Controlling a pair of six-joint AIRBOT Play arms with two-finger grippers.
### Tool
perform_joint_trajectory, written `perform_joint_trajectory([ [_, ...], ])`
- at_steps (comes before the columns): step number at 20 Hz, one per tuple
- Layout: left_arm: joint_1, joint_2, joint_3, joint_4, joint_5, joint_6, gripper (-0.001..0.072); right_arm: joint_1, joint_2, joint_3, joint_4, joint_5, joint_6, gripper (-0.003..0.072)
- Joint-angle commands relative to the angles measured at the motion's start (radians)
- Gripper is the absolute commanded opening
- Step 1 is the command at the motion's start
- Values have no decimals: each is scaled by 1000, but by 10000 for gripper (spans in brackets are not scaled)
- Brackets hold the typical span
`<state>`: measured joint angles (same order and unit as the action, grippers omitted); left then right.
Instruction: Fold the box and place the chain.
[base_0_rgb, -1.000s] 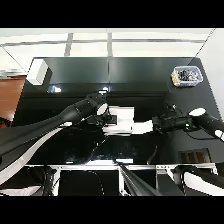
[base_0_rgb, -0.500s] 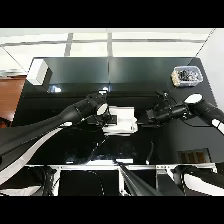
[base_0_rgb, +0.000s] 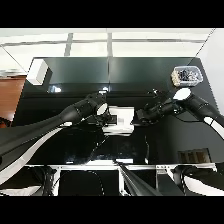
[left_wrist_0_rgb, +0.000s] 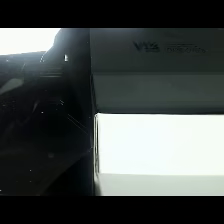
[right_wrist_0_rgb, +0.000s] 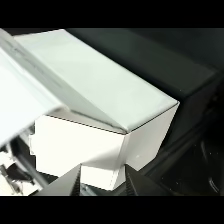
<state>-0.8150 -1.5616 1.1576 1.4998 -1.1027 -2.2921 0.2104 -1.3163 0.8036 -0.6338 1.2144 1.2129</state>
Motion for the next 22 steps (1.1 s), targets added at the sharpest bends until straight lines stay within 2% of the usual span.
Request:
perform_joint_trajectory([
  [1,1,0,1,-1,2,0,27,64,0,24,-69,-68,108,235],
  [5,1,0,1,-1,2,0,27,146,0,29,-225,-114,244,238],
  [10,1,0,1,-1,2,0,27,211,0,31,-296,-180,346,239],
  [15,1,0,1,3,2,0,27,323,-9,50,-465,-301,617,238],
  [19,1,0,1,3,2,0,27,427,-32,141,-751,-245,906,238],
  [22,1,0,1,3,2,0,27,476,-36,148,-841,-219,1004,239],
])
